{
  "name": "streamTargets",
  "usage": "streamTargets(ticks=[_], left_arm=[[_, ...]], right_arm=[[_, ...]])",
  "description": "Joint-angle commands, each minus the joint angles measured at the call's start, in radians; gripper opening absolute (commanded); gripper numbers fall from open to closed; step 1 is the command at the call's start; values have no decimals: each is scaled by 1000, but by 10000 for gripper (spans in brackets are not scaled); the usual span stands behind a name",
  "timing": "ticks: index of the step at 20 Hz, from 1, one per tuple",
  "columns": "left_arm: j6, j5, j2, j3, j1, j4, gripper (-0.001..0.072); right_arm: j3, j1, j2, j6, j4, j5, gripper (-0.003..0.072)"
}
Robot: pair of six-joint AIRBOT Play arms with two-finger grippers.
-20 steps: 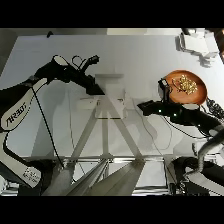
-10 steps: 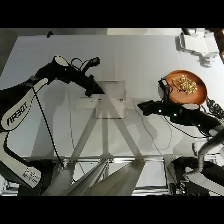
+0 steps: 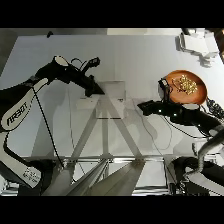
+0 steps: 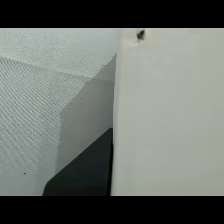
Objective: Fold the box and place the chain.
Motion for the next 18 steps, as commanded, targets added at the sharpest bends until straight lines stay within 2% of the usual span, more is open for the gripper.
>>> streamTargets(ticks=[1,6,8,9,10,11,13,15,16,18], left_arm=[[0,2,0,0,0,0,12],[0,3,0,0,0,0,11],[-7,7,0,0,-1,0,7],[-47,6,1,0,-1,-1,6],[-81,0,6,0,-1,-1,5],[-90,-11,19,0,-1,2,4],[-92,-16,84,0,0,17,3],[-136,-16,196,0,-1,56,1],[-172,-16,255,0,-5,93,0],[-224,-22,365,0,-26,257,-1]], right_arm=[[0,1,-1,0,0,0,10],[0,1,-1,0,0,3,11],[0,1,-1,55,-2,47,14],[1,1,0,65,19,58,91],[4,-2,0,65,39,76,287],[11,-2,0,64,42,101,406],[24,-2,17,64,39,124,409],[29,-2,59,65,30,124,409],[34,-2,87,65,18,123,409],[39,-2,143,65,-21,97,409]])
